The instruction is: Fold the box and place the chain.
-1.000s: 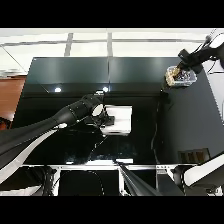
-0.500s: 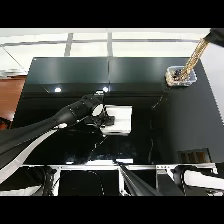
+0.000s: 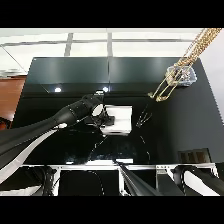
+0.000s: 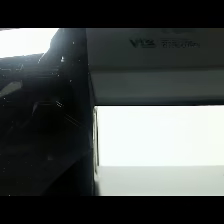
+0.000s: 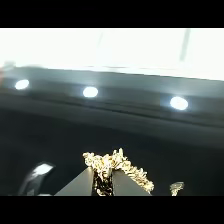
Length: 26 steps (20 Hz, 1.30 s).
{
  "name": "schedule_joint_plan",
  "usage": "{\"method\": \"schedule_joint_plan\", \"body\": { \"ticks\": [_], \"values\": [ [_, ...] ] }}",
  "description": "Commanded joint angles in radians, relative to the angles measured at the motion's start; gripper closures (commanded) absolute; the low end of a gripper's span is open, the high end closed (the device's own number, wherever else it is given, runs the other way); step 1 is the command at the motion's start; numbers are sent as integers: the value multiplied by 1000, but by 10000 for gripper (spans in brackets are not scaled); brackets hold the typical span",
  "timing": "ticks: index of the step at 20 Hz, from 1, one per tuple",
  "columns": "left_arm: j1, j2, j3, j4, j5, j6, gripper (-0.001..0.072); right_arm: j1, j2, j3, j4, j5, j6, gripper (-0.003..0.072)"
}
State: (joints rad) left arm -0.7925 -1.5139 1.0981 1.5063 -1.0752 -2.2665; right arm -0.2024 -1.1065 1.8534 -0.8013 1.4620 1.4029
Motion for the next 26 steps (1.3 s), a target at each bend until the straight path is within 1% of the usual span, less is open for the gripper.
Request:
{"method": "schedule_joint_plan", "body": {
  "ticks": [1, 4, 8, 10, 17, 21, 26],
  "values": [
    [1, 0, 1, 0, 0, 0, 683, 93, 51, -3, 49, 19, -21, 683],
    [1, 0, 1, 0, 0, 0, 683, 200, 52, -3, 58, 11, -19, 683],
    [1, 0, 1, 0, 0, 0, 683, 269, 52, -3, 196, -21, -20, 683],
    [1, 0, 1, 0, 0, 0, 683, 282, 52, -3, 225, -27, -20, 683],
    [1, 0, 1, 0, 0, 0, 683, 343, 49, -3, 225, -65, -20, 683],
    [1, 0, 1, 0, 0, 0, 683, 354, 49, -3, 224, -129, -24, 683],
    [1, 0, 1, 0, 0, 0, 683, 354, 49, -3, 215, -133, -27, 684]
  ]
}}
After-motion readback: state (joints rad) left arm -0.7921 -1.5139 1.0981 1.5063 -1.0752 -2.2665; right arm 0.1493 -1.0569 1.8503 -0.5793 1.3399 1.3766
